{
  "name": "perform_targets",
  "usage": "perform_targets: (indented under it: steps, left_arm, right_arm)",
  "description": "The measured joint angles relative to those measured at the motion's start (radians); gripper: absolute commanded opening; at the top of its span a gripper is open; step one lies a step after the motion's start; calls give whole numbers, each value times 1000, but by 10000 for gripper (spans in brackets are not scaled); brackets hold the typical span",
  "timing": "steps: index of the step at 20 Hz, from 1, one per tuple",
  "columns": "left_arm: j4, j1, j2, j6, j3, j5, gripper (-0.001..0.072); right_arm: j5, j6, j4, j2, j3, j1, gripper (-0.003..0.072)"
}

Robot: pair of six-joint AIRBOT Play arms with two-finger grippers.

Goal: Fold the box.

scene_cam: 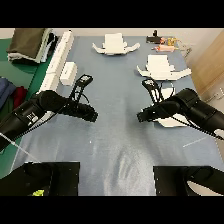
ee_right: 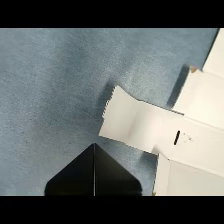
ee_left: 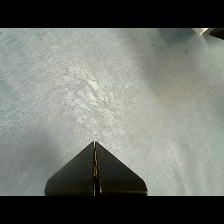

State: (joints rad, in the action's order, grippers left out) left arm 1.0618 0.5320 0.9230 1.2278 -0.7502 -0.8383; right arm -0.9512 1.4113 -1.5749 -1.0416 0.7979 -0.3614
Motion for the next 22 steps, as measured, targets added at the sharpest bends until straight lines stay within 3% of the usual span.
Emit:
perform_targets:
  steps: [14,19,22]
  left_arm:
    - [0,0,0,0,0,0,15]
    - [-8,0,0,0,0,1,15]
    - [-11,0,0,0,0,16,15]
  right_arm:
    - [0,0,-4,0,0,0,5]
    - [19,-3,-90,-1,2,0,5]
    - [-5,-36,-57,-3,55,41,63]
